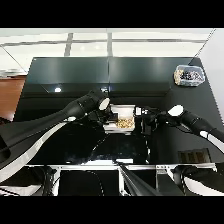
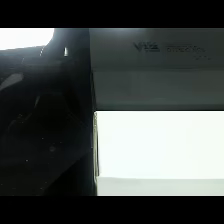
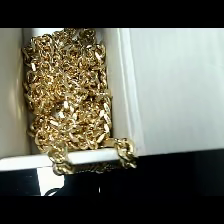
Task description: Fold the box and place the chain.
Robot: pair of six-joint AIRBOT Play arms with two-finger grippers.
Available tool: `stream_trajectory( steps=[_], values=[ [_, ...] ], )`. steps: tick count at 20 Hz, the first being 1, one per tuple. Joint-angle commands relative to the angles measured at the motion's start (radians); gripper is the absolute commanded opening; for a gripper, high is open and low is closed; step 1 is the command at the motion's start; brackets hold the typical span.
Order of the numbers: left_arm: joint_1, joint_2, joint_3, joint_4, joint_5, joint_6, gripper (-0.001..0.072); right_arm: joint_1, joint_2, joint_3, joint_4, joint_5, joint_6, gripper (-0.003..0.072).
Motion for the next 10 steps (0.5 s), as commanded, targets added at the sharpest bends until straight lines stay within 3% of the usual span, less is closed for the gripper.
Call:
stream_trajectory(
  steps=[1, 6, 10],
  values=[
    [0.001, -0.001, 0.0, -0.002, 0.001, 0.0, 0.0029, 0.001, -0.001, 0.002, -0.01, 0.003, 0.017, 0.0017],
    [0.001, -0.001, 0.0, -0.002, -0.001, 0.0, 0.0029, -0.013, 0.038, 0.002, -0.051, 0.003, 0.132, 0.0017],
    [0.001, -0.001, 0.0, -0.002, -0.001, 0.0, 0.0029, -0.064, 0.169, 0.002, -0.185, 0.051, 0.315, 0.0017]
  ],
)
